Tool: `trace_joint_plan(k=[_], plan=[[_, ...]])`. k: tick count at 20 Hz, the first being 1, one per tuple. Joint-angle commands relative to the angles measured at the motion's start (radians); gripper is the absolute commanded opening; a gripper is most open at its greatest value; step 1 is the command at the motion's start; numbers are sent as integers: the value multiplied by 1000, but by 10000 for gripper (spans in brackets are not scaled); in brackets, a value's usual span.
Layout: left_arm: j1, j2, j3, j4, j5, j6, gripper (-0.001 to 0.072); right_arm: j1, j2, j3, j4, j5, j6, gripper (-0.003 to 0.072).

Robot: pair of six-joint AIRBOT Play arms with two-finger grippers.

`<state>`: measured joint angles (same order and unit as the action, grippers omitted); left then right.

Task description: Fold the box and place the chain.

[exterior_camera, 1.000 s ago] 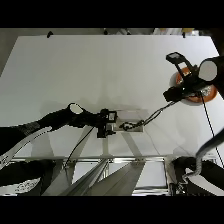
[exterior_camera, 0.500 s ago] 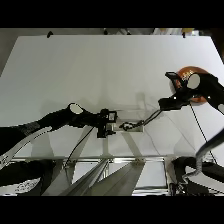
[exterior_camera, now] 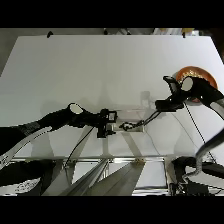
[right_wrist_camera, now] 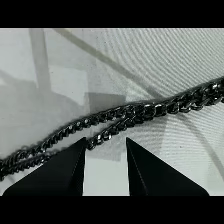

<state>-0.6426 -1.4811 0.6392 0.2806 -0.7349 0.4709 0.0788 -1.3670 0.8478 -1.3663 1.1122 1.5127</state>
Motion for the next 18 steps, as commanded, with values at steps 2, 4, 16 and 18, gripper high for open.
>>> trace_joint_plan(k=[2, 4, 16, 18], plan=[[0, 1, 0, 0, -2, 0, 334, -1, -18, -2, -9, -11, 10, 214], [0, 1, 0, 0, -2, 0, 334, -1, -18, -2, -18, -10, 10, 179], [0, 1, 0, 0, -2, 0, 334, -1, -18, -2, -44, -28, 59, 156], [0, 1, 0, 0, -2, 0, 334, -1, -18, -2, -44, -29, 58, 76]])
